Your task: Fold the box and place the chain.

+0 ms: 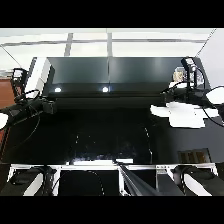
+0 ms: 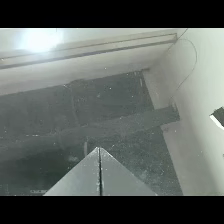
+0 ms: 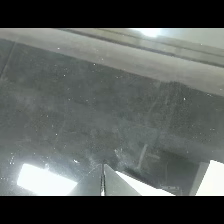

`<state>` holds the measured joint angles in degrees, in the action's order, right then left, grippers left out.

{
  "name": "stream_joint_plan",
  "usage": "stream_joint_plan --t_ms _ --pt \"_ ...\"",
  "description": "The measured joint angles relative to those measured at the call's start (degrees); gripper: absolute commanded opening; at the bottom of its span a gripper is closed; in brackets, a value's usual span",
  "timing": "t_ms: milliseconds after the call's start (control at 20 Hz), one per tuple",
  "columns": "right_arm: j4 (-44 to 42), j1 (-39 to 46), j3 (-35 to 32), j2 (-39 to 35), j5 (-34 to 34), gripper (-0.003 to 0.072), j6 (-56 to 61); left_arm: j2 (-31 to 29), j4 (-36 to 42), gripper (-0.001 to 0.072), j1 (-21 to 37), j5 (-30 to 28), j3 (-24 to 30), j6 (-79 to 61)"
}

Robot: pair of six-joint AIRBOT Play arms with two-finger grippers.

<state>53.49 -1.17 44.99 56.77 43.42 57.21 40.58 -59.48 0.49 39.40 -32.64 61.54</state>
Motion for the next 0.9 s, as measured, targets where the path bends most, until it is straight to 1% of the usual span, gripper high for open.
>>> stream_joint_plan --t_ms 600,700,750,800,850,900 --pt "-0.11 0.0 0.0 0.0 0.0 0.0018 -0.02 -0.02 0.02 0.0027 0.0 0.0 0.0 0.0" --pt "-2.36 0.0 0.0 0.0 -0.15 0.0018 0.0 0.0 0.0 0.0027 0.02 0.02 0.0 -0.02" --pt "-4.26 0.0 0.0 0.0 -0.72 0.0033 -0.02 -0.02 0.0 0.0027 0.0 0.0 0.0 -0.02" --pt "-6.25 -0.02 0.0 0.0 -2.16 0.0364 -0.07 -0.02 0.0 0.0027 0.02 0.0 0.0 -0.02" --pt "-7.69 -0.02 0.0 0.02 -4.0 0.0713 -0.13 -0.02 0.0 0.0027 0.0 0.0 0.0 0.0" --pt "-8.68 -0.04 0.0 0.09 -6.43 0.0713 -0.15 -0.02 0.0 0.0027 -0.04 0.02 0.0 0.0"
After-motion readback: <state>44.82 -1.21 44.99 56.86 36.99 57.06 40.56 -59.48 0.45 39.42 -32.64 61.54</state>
